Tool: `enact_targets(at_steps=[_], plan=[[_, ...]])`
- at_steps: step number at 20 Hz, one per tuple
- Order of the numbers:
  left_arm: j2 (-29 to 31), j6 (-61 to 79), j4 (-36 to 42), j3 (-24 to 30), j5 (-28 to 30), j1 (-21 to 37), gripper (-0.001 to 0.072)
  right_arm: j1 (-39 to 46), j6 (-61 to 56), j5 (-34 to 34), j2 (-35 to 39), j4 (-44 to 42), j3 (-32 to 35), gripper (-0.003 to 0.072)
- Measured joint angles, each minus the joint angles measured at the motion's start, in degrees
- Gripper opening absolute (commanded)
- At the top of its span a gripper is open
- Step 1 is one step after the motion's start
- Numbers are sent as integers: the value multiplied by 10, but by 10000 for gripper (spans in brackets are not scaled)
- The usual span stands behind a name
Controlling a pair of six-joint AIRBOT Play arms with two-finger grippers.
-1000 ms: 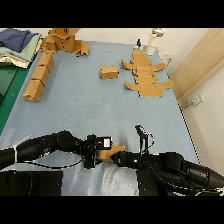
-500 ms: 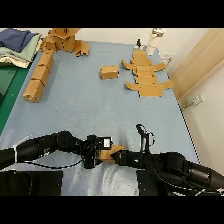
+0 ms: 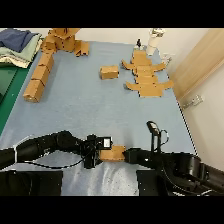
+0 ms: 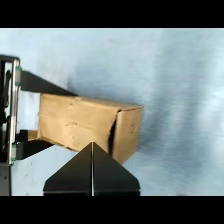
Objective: Fold the box.
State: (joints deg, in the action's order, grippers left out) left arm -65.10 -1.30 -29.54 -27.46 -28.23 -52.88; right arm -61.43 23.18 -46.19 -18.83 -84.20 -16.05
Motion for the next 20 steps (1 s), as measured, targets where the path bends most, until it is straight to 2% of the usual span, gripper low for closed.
enact_targets(at_steps=[5, 11, 16, 20], plan=[[0, 0, 0, 0, 2, 0, 451, 0, -60, -74, 33, 73, -34, 3], [2, -23, 0, -2, 22, 0, 451, 0, -107, -117, 42, 112, -47, 3], [27, -126, -4, -17, 33, 1, 451, 0, -152, -130, 43, 167, -49, 3], [63, -278, -66, -22, 65, 41, 451, 0, -165, -148, 42, 189, -49, 3]])
